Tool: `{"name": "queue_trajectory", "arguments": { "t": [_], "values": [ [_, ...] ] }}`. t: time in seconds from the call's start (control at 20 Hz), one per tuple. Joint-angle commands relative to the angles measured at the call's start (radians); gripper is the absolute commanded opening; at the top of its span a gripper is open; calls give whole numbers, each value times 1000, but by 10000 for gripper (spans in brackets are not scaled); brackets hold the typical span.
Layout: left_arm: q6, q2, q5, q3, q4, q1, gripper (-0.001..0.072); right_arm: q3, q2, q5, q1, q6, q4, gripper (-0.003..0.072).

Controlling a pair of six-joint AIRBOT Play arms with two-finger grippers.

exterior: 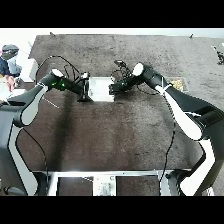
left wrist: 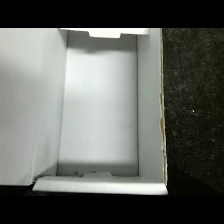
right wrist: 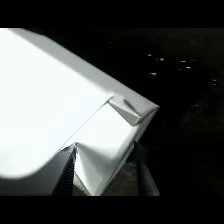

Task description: Fold the box and place the chain.

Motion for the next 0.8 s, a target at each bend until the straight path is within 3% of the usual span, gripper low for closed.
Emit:
{"name": "queue_trajectory", "arguments": {
  "t": [0.0,0.2,0.45,0.75],
  "values": [
    [0,0,-1,0,0,0,344,23,-5,1,18,137,-146,420],
    [0,0,-1,0,0,0,344,56,-20,31,55,262,-243,404],
    [0,0,-2,0,0,0,344,202,-98,140,134,422,-423,404],
    [-2,0,-2,0,0,0,344,217,-99,153,190,577,-591,404]
  ]
}}
